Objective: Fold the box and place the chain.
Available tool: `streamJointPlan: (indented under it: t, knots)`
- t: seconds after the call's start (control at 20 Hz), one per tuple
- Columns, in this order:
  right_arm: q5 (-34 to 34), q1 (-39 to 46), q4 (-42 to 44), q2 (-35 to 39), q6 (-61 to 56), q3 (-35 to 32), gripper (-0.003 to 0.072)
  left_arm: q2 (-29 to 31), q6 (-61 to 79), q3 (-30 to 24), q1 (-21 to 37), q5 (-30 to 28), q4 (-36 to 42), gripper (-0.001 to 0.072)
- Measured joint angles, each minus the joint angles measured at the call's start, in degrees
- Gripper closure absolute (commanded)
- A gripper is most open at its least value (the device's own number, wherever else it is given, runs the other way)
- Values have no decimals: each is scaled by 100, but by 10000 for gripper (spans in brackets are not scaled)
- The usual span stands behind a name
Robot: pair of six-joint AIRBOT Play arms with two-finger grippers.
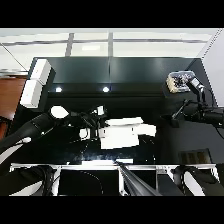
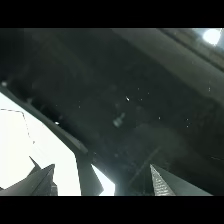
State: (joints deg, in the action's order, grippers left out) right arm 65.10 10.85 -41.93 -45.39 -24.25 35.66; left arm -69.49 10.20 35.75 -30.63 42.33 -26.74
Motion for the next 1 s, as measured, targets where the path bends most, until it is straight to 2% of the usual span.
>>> streamJointPlan:
  t: [0.35,0.75,1.0]
  knots:
    - [15,-2,-72,-4,142,-149,-14,-63,120,0,-267,-761,-610,681]
    - [-98,-111,-94,-146,433,-245,-14,-332,133,0,-302,-922,-828,680]
    - [-461,-855,-157,-310,704,-595,-16,-433,138,0,-306,-927,-870,680]
